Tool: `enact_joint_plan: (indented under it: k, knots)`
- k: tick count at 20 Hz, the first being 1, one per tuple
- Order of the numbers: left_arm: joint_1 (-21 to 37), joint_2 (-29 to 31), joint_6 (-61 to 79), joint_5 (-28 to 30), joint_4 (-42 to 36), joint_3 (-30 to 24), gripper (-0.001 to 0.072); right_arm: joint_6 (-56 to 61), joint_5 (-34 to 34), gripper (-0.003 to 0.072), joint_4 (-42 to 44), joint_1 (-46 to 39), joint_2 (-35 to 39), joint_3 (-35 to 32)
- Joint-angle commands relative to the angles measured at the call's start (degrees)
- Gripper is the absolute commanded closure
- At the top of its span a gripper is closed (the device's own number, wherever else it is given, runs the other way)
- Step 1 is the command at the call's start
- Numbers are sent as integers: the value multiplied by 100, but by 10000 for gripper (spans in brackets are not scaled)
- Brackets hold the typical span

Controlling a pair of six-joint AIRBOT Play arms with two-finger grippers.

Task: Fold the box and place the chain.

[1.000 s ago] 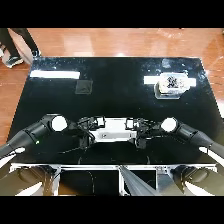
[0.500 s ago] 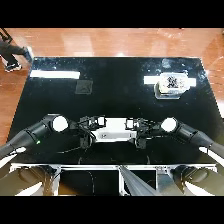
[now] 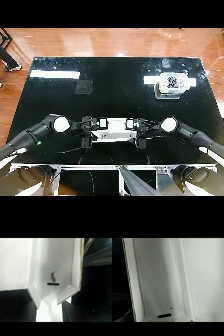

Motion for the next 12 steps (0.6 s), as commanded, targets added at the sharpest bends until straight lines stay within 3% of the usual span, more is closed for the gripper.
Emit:
enact_joint_plan:
  k: [1,3,5,12]
  knots:
    - [-144,-2,28,170,-13,7,294,0,0,609,0,2,2,-4]
    - [-140,-2,31,203,-20,7,300,0,0,609,0,2,2,-4]
    - [-142,-2,31,205,-17,7,386,0,0,609,2,2,2,-4]
    - [-142,-22,33,452,-479,7,463,0,0,609,2,2,2,-4]
